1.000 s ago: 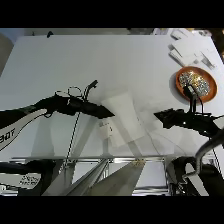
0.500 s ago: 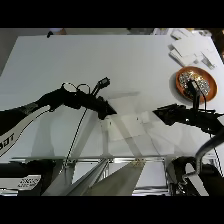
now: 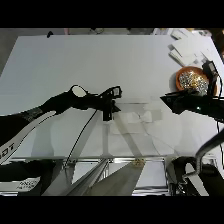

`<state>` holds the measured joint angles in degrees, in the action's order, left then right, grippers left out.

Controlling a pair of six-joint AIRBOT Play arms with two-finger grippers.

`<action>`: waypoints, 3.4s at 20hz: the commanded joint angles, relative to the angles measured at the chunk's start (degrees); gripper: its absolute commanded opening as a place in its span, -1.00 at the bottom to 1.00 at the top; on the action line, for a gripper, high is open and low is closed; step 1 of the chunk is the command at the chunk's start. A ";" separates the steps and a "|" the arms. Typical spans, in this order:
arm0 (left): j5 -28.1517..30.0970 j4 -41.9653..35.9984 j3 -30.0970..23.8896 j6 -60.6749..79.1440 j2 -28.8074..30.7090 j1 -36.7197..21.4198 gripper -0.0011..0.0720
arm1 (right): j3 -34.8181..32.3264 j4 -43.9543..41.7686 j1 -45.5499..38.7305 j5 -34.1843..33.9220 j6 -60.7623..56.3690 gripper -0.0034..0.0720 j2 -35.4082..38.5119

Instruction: Fold the box and place the chain.

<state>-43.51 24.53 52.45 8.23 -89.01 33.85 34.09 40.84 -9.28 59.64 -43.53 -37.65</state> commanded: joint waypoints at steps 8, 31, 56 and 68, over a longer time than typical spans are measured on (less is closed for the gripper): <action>0.92 -13.62 0.07 13.60 -3.78 0.68 -0.95 | 0.85 5.66 0.04 0.72 -1.66 0.04 -0.04; -3.21 -7.13 0.07 10.86 -5.92 0.87 -0.93 | 0.85 5.64 0.04 -0.46 -1.62 -0.06 -0.04; -3.48 -7.13 0.07 10.84 -5.92 0.90 -0.93 | -3.50 28.48 32.28 14.16 6.56 -0.86 -4.37; -3.65 -7.13 0.07 10.84 -5.90 0.90 -0.93 | -19.98 35.65 41.13 -17.31 10.97 0.95 5.68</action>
<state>-47.00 17.41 52.53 19.05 -94.89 34.72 18.59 73.84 29.02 54.70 -35.62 -35.59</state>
